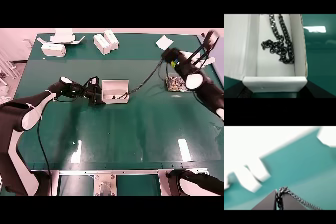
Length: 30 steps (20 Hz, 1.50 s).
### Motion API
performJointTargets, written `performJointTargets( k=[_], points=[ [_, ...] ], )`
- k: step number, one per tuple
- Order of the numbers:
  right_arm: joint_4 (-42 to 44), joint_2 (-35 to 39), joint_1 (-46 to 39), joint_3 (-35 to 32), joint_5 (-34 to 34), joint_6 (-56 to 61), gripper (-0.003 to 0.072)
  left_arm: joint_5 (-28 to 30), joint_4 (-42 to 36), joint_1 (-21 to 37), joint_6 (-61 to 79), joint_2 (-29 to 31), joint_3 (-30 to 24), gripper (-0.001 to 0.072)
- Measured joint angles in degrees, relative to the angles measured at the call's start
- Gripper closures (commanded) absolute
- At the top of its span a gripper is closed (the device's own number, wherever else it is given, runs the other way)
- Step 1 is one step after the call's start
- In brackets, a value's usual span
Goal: Fold the box and place the chain.
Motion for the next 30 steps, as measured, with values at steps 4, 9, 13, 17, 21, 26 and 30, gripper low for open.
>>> performJointTargets(
  k=[4,9,13,17,21,26,30],
  points=[
    [-0.35,7.96,5.77,2.14,0.02,-4.48,0.0672,0.02,0.0,0.0,0.0,0.0,0.0,0.0193],
    [-0.96,11.08,12.63,6.95,0.04,-8.72,0.0672,0.02,0.0,0.0,0.0,0.0,0.0,0.0193],
    [-1.31,11.56,15.85,9.01,0.09,-10.36,0.0673,0.0,0.0,0.0,0.0,0.0,0.0,0.0193],
    [-1.36,10.78,18.84,9.55,0.48,-10.91,0.0672,0.0,0.02,0.0,0.0,0.0,0.0,0.0193],
    [-1.36,8.52,20.24,9.68,0.5,-10.25,0.0672,0.0,0.02,0.0,0.0,0.0,0.0,0.0193],
    [-1.36,4.72,20.79,9.66,2.91,-8.0,0.0672,0.0,0.02,0.0,0.0,0.0,0.0,0.0193],
    [-1.36,2.78,21.53,8.74,6.8,-7.15,0.0672,0.0,0.0,0.0,0.0,0.0,0.0,0.0193]
  ],
)
